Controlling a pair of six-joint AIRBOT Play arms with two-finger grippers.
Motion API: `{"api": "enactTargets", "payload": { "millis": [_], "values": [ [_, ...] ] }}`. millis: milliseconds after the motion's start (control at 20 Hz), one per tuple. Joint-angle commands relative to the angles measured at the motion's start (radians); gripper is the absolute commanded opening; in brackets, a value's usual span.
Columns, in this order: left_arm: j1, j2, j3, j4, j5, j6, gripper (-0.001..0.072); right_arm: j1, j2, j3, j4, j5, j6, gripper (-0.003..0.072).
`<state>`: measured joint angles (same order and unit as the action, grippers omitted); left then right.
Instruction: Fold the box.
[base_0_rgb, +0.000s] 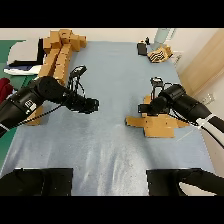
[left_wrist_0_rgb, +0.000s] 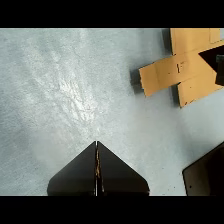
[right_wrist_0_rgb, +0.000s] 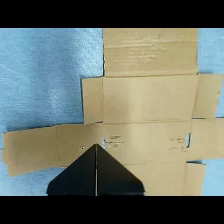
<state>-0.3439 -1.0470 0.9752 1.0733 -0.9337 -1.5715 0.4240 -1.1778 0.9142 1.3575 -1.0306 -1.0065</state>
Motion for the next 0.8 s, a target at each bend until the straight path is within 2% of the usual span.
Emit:
{"api": "enactTargets", "payload": {
  "millis": [0,550,650,750],
  "values": [
    [0.001,-0.001,0.000,0.000,0.000,0.000,0.0015,0.000,0.000,0.001,0.000,0.000,0.000,0.0003],
    [0.001,-0.001,0.000,0.000,0.000,0.003,0.0015,0.000,0.000,0.001,0.001,0.005,0.000,0.0003],
    [0.001,-0.001,0.000,0.000,0.001,0.003,0.0015,0.000,-0.002,0.001,-0.018,0.100,0.000,0.0002],
    [0.001,-0.001,0.000,-0.004,0.047,0.003,0.0015,0.000,-0.008,0.001,0.032,0.133,0.000,0.0003]
  ]
}}
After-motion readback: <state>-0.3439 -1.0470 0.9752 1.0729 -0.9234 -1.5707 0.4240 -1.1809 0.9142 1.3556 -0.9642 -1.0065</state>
